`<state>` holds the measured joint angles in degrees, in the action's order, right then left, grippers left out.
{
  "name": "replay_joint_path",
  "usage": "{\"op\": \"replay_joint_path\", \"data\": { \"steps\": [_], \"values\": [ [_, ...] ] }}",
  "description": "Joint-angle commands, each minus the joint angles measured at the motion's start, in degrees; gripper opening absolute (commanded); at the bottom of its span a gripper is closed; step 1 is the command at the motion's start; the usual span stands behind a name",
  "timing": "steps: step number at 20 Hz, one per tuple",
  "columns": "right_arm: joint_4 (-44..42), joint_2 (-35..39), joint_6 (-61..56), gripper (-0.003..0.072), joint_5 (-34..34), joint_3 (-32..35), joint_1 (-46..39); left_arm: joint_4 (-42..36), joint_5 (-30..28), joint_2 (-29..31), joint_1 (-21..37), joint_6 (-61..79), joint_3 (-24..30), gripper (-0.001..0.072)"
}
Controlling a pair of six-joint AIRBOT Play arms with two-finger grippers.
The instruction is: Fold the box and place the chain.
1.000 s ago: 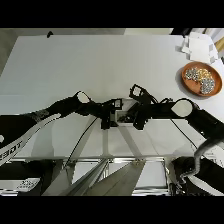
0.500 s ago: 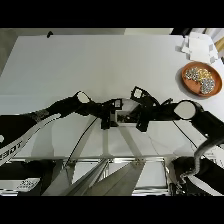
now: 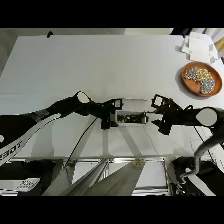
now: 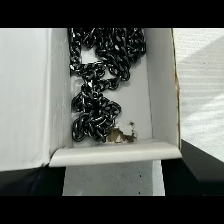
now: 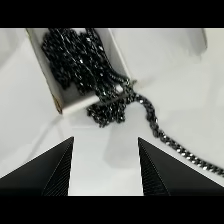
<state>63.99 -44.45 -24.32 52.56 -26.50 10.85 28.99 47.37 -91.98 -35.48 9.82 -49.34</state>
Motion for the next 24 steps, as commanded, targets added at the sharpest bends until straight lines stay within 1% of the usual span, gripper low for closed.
{"op": "replay_joint_path", "data": {
  "steps": [1, 2, 3, 7, 9, 11, 13, 14, 16, 18, 19, 21, 24],
  "values": [
    [0.11, -1.31, 5.49, 0.0433, -8.98, 6.01, -1.01, 0.0, -0.02, 0.04, 0.04, 0.02, -0.02, 0.0008],
    [0.0, -2.25, 8.02, 0.0395, -10.27, 6.34, -0.35, 0.0, -0.02, 0.04, 0.02, 0.02, -0.02, 0.0008],
    [-0.04, -3.28, 8.76, 0.0384, -11.91, 6.34, 0.55, 0.0, 0.0, 0.04, 0.04, 0.02, -0.02, 0.0008],
    [-0.26, -9.62, 8.76, 0.0402, -17.51, 6.34, 4.52, 0.0, 0.0, 0.04, 0.02, 0.02, -0.02, 0.0008],
    [-2.21, -11.43, 9.25, 0.0402, -19.67, 6.34, 5.84, 0.0, 0.0, 0.04, 0.02, 0.02, -0.02, 0.0008],
    [-5.42, -12.39, 11.67, 0.0401, -19.89, 6.34, 5.99, 0.0, -0.02, 0.04, 0.04, 0.02, -0.02, 0.0008],
    [-6.27, -13.18, 12.39, 0.0394, -20.68, 6.34, 5.99, 0.0, 0.0, 0.04, 0.02, 0.02, -0.02, 0.0008],
    [-6.25, -13.46, 12.37, 0.0376, -21.11, 6.34, 5.99, 0.0, 0.0, 0.04, 0.02, 0.02, -0.02, 0.0008],
    [-6.25, -13.73, 12.35, 0.0276, -21.14, 6.34, 5.99, 0.0, 0.0, 0.04, 0.02, 0.02, -0.02, 0.0008],
    [-6.4, -13.7, 12.15, 0.012, -20.81, 6.34, 5.99, 0.0, 0.0, 0.04, 0.02, 0.02, -0.02, 0.0008],
    [-6.36, -13.66, 12.15, 0.0072, -20.0, 6.34, 5.99, 0.0, 0.0, 0.04, 0.02, 0.02, -0.02, 0.0008],
    [-5.55, -13.2, 12.0, 0.0012, -18.03, 6.32, 5.92, 0.0, 0.0, 0.04, 0.02, 0.02, -0.02, 0.0008],
    [-0.35, -9.66, 6.38, 0.0012, -17.16, 6.29, 5.92, 0.0, -0.02, 0.04, 0.02, 0.02, -0.02, 0.0008]
  ]
}}
